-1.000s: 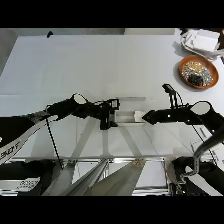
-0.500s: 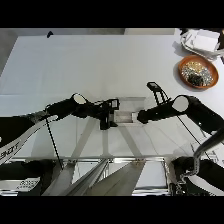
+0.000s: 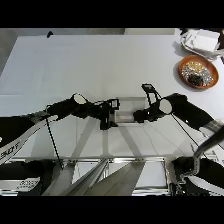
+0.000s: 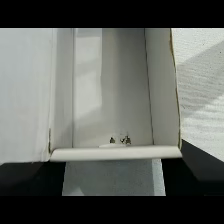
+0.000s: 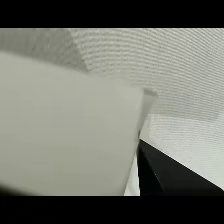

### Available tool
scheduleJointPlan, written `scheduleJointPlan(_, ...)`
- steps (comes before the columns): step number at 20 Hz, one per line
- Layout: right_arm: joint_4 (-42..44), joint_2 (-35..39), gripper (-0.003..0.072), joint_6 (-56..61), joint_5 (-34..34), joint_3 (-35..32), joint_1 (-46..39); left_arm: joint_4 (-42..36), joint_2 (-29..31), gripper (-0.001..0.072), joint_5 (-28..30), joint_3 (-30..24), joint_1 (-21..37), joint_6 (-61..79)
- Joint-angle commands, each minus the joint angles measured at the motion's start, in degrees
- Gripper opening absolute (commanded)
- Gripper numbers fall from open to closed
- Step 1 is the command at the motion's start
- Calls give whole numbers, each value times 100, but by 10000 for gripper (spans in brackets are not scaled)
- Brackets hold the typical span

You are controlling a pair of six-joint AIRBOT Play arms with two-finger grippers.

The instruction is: Fold the box and place the chain.

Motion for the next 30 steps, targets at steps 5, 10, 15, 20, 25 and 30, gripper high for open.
scheduleJointPlan(5, -892, -815, 400, 1036, 951, 682, 313, 4, 2, 209, -22, -2, 2, 4)
scheduleJointPlan(10, -1117, -863, 315, 1445, 938, 680, 313, 4, 2, 209, -22, -2, 0, 4)
scheduleJointPlan(15, -1049, -866, 91, 1456, 822, 678, 313, 4, 2, 209, -24, -2, 0, 4)
scheduleJointPlan(20, -964, -866, 13, 1451, 680, 675, 313, 4, 2, 209, -22, -2, 2, 4)
scheduleJointPlan(25, -942, -863, 190, 1451, 645, 446, 313, 4, 2, 209, -22, -2, 2, 4)
scheduleJointPlan(30, -949, -863, 155, 1445, 542, 411, 365, 4, 2, 209, -20, -2, 2, 4)
